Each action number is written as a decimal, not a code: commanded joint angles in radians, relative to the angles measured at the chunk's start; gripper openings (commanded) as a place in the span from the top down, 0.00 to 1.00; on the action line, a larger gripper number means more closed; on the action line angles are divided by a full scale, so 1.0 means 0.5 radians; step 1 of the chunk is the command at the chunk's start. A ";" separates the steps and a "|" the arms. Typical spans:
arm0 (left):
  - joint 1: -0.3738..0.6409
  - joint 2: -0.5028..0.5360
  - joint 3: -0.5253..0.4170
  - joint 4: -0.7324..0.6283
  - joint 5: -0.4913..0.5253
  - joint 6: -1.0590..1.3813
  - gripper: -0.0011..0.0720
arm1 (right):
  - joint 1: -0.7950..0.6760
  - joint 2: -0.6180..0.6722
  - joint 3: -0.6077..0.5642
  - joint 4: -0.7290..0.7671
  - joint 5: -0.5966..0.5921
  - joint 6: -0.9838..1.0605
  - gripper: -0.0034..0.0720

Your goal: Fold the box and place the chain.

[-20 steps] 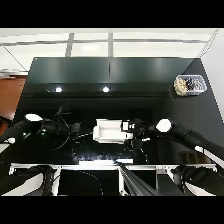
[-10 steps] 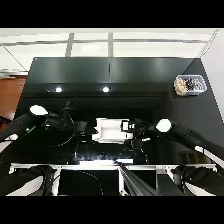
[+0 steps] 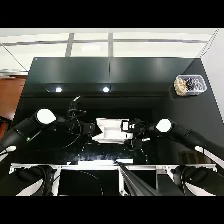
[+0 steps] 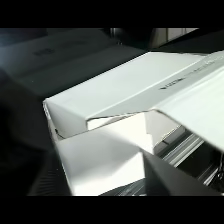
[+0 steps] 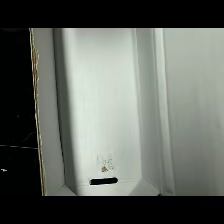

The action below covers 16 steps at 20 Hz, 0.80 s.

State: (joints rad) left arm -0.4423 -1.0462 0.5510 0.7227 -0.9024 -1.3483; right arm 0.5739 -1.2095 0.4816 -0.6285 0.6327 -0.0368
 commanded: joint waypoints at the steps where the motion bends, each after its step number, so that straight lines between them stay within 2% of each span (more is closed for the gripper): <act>1: -0.079 0.026 0.003 0.031 0.048 -0.155 0.22 | 0.001 -0.001 0.001 0.001 -0.001 0.001 0.86; 6: -0.092 0.026 0.003 0.060 0.034 -0.198 0.22 | 0.001 -0.001 0.001 0.001 -0.002 0.001 0.86; 9: -0.165 0.026 0.004 0.111 0.066 -0.259 0.22 | 0.001 -0.001 0.001 0.001 -0.002 0.001 0.86; 11: -0.245 0.025 0.032 0.330 0.131 -0.472 0.22 | 0.001 -0.001 0.001 0.000 -0.002 0.000 0.86; 16: -0.499 0.001 0.198 1.112 0.183 -1.211 0.25 | 0.001 -0.001 0.001 0.001 -0.002 0.001 0.86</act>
State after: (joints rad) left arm -0.6239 -1.0374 0.6094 1.0466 -0.8291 -1.7355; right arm 0.5739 -1.2095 0.4816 -0.6281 0.6315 -0.0368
